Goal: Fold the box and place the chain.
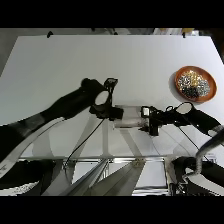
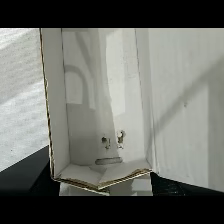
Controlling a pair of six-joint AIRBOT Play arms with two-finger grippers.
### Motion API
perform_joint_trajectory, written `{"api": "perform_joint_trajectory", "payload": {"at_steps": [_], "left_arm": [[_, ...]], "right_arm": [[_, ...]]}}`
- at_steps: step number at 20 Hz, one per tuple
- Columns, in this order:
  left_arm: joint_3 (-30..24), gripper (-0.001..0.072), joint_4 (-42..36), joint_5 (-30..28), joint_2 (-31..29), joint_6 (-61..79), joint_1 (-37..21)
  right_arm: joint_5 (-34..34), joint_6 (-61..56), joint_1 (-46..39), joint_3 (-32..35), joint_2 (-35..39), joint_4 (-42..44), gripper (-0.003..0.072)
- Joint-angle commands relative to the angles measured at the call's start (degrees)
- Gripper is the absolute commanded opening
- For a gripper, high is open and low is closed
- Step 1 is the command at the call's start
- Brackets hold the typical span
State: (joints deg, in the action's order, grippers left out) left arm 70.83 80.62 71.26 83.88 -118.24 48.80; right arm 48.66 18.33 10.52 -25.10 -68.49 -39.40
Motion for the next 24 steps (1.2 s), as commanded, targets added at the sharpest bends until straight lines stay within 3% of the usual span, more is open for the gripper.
{"api": "perform_joint_trajectory", "payload": {"at_steps": [1, 2, 3, 4, 9, 11, 14, 15, 18, 24], "left_arm": [[-1.09, 0.0279, 1.2, 4.26, -7.26, 16.37, -0.98], [-2.43, 0.0321, 1.4, 3.96, -9.62, 22.14, -1.07], [-4.66, 0.0461, 1.14, 2.8, -12.22, 30.6, -1.53], [-7.39, 0.0551, 0.61, 0.85, -14.56, 38.14, -2.34], [-24.63, 0.0557, -15.3, -15.65, -20.76, 88.96, -9.99], [-30.38, 0.0553, -25.68, -23.1, -19.45, 109.35, -12.41], [-32.52, 0.0555, -37.86, -24.57, -12.81, 133.39, -14.64], [-32.48, 0.0558, -40.85, -25.31, -10.21, 137.28, -14.73], [-32.48, 0.0699, -50.47, -29.38, -4.24, 140.04, -14.73], [-32.35, 0.0698, -58.73, -29.83, -1.79, 140.12, -14.73]], "right_arm": [[0.0, -0.02, 0.0, 0.0, 0.04, 0.02, 0.0395], [0.0, -0.02, 0.0, 0.0, 0.04, 0.02, 0.0395], [0.0, -0.02, 0.0, 0.0, 0.04, 0.02, 0.0395], [0.0, -0.02, 0.0, 0.0, 0.04, 0.02, 0.0395], [0.0, -0.04, 0.0, 0.0, 0.04, 0.02, 0.0395], [0.0, -0.02, 0.0, 0.0, 0.04, 0.02, 0.0395], [0.0, -0.02, 0.0, 0.0, 0.04, 0.04, 0.0395], [-0.02, -0.02, 0.0, 0.0, 0.04, 0.02, 0.0395], [0.0, -0.02, 0.0, 0.0, 0.04, 0.02, 0.0395], [0.0, -0.02, 0.0, 0.0, 0.04, 0.02, 0.0395]]}}
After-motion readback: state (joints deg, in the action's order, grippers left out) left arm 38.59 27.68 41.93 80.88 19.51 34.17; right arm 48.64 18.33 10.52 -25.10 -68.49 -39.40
